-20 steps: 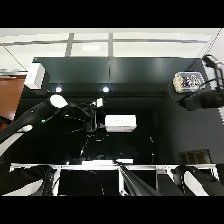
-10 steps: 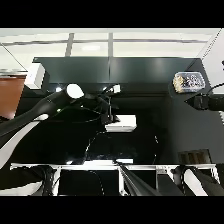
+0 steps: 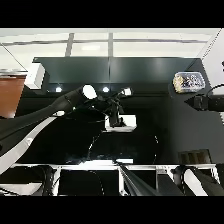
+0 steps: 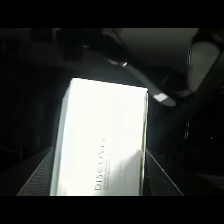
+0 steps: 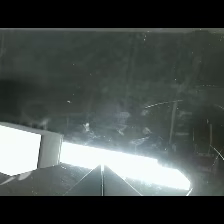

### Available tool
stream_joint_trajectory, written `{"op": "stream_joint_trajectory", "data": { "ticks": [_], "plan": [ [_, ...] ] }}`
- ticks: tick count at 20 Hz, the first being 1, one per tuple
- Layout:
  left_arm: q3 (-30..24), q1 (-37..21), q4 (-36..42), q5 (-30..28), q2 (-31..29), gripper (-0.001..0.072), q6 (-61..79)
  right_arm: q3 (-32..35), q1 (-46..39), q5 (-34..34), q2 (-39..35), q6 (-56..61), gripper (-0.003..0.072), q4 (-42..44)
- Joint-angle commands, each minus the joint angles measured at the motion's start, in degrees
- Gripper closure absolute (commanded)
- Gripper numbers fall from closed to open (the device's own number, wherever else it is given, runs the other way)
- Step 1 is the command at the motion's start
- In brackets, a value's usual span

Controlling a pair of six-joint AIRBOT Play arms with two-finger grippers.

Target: Fold the box and place the chain.

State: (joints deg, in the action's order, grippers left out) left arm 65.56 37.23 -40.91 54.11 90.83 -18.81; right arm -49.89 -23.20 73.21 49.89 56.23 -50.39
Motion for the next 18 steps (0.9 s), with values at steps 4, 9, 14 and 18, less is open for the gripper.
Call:
{"op": "stream_joint_trajectory", "data": {
  "ticks": [4, 9, 14, 18],
  "plan": [
    [0.24, 1.84, -4.50, 0.46, 0.28, -0.0003, 0.35, 0.02, 0.00, -0.04, 0.00, -0.09, 0.0670, 0.00],
    [0.09, 6.43, -14.25, -6.71, 0.46, -0.0003, 0.98, 0.02, 0.00, 0.00, -0.02, -0.07, 0.0670, 0.00],
    [0.22, 8.00, -18.82, -6.38, -0.28, 0.0339, -1.27, 0.02, 0.00, 0.07, -0.02, -0.07, 0.0670, -0.04],
    [0.04, 2.27, -34.36, 6.67, -6.21, 0.0341, -18.80, 0.02, 0.00, 0.04, -0.02, -0.09, 0.0670, -0.42]
  ]
}}
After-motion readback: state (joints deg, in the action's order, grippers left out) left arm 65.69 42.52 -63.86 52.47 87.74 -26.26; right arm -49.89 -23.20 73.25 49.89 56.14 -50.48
